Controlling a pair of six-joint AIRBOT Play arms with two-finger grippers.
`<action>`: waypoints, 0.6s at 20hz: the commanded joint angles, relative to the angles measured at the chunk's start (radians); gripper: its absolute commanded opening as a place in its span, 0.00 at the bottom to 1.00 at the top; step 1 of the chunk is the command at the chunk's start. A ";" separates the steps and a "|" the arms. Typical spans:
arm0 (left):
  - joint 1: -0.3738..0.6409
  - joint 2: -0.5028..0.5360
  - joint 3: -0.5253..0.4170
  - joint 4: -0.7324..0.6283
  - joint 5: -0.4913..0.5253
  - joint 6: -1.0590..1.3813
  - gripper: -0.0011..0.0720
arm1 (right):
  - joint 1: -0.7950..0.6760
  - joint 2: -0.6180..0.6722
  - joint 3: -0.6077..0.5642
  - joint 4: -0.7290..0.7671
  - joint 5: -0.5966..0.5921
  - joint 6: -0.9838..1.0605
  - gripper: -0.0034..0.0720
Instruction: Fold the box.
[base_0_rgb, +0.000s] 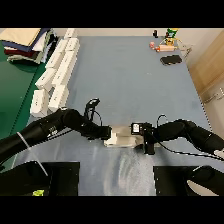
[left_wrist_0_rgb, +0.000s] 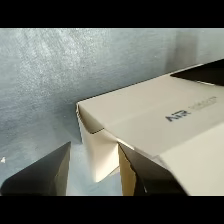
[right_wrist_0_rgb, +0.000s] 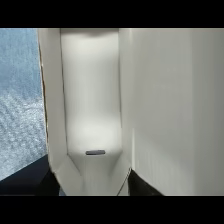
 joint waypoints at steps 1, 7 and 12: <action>-0.091 -0.101 0.118 0.227 -0.092 -0.223 0.63 | 0.001 0.000 0.000 0.000 0.000 0.000 0.65; -0.219 -0.270 0.304 0.413 -0.257 -0.441 0.63 | 0.001 0.000 0.000 0.000 0.000 0.000 0.65; -0.278 -0.341 0.357 0.462 -0.319 -0.566 0.49 | 0.001 0.000 0.000 0.000 0.000 0.000 0.65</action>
